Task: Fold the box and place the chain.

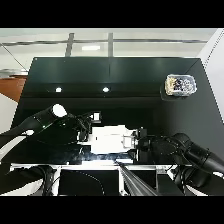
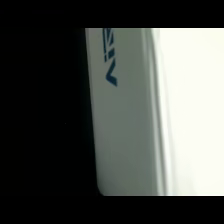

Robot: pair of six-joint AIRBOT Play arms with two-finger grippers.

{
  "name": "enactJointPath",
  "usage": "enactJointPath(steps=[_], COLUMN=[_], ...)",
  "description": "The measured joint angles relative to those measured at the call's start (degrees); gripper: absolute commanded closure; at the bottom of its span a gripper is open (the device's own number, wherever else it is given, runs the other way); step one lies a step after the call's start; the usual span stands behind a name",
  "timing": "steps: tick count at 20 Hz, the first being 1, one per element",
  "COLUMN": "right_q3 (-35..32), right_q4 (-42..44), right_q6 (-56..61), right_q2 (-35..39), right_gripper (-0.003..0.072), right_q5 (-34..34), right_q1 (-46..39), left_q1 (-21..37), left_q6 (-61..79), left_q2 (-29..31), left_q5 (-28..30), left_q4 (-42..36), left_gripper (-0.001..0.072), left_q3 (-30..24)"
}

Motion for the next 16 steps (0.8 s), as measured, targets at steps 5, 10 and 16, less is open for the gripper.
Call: enactJointPath(steps=[5,10,16], right_q3=[0.0,0.0,0.0], right_q4=[0.28,0.46,1.57], right_q6=[-0.02,-0.02,0.31], right_q2=[-0.35,-0.98,-3.13], right_gripper=[-0.002,-0.0019,-0.0018], right_q5=[2.45,3.26,6.71], right_q1=[0.2,1.75,4.55], left_q1=[0.0,0.0,0.0], left_q6=[-0.02,-0.02,-0.04], left_q2=[0.0,0.0,-0.09], left_q5=[0.0,0.0,-0.02], left_q4=[-0.15,-0.37,-0.57], left_gripper=[0.0678,0.0678,0.0679], left_q3=[0.0,0.0,0.0])
